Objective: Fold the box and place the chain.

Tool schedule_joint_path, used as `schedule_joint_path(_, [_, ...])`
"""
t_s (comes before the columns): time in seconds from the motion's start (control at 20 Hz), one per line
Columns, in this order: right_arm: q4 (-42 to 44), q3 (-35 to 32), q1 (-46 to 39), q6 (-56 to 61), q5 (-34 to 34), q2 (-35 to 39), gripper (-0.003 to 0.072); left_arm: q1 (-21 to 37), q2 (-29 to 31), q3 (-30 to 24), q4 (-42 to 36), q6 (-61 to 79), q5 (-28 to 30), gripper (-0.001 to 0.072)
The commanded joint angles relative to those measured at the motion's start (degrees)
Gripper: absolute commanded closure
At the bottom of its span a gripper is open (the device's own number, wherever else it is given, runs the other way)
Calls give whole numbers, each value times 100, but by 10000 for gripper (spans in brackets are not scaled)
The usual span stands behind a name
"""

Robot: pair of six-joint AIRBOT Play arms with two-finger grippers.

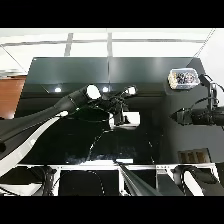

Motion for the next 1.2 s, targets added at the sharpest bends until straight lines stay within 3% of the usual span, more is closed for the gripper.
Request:
schedule_joint_path(0.0, [2,-74,0,0,-39,4,677,-9,-22,11,116,-48,-201,-4])
schedule_joint_path(0.25, [4,-74,0,0,-35,4,677,-11,-22,13,208,-44,-216,-4])
schedule_joint_path(0.5, [2,-74,0,0,-37,4,676,-249,-22,13,925,-20,-140,-4])
schedule_joint_path(0.95, [0,-74,0,0,-52,4,676,-719,-125,11,1843,-72,887,0])
schedule_joint_path(1.0, [0,-74,0,0,-83,4,677,-730,-68,11,2068,-306,844,85])
schedule_joint_path(1.05, [0,-76,0,0,-118,4,677,-719,35,11,2275,-575,750,271])
schedule_joint_path(1.1, [2,-76,0,0,-153,4,677,-664,164,11,2511,-741,660,359])
schedule_joint_path(1.15, [0,-76,0,0,-179,4,676,-568,289,13,2671,-866,605,361])
